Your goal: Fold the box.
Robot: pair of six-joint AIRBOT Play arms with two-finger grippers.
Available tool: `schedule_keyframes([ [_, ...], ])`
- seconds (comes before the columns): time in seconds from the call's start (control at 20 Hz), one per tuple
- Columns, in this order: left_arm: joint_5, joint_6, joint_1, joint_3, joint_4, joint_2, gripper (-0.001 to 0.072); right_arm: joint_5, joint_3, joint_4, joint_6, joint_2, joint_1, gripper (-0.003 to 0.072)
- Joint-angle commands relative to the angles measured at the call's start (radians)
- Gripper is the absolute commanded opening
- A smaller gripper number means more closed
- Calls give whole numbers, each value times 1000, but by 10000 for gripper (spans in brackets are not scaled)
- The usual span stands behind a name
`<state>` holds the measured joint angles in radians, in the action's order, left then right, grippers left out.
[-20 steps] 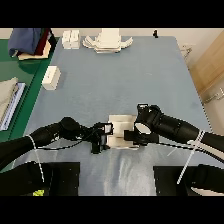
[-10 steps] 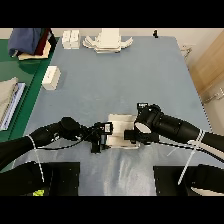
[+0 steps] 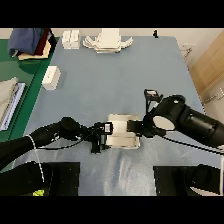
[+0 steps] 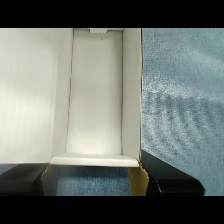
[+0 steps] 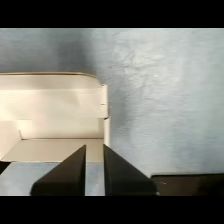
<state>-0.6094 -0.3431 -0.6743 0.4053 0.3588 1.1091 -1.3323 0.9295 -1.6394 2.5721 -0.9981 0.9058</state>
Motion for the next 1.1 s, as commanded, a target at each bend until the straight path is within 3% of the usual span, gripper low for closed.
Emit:
schedule_keyframes([
  [0.0,0,0,0,1,0,0,421,-113,6,-64,-84,79,-82,28],
  [0.15,0,0,1,1,0,0,421,-95,3,-26,-308,69,-303,2],
  [0.3,0,0,0,1,0,0,421,64,3,185,-615,-33,-536,2],
  [0.45,0,0,0,1,0,0,421,158,8,573,-940,-217,-695,2],
  [0.6,0,0,0,1,0,0,422,95,21,1009,-1284,-372,-724,2],
  [0.7,0,0,1,1,0,0,421,46,22,1152,-1395,-410,-712,3],
  [0.9,0,0,0,1,0,0,421,-104,19,1145,-1485,-367,-646,3],
  [1.05,0,0,0,1,0,0,421,-99,16,1014,-1480,-289,-541,3],
])
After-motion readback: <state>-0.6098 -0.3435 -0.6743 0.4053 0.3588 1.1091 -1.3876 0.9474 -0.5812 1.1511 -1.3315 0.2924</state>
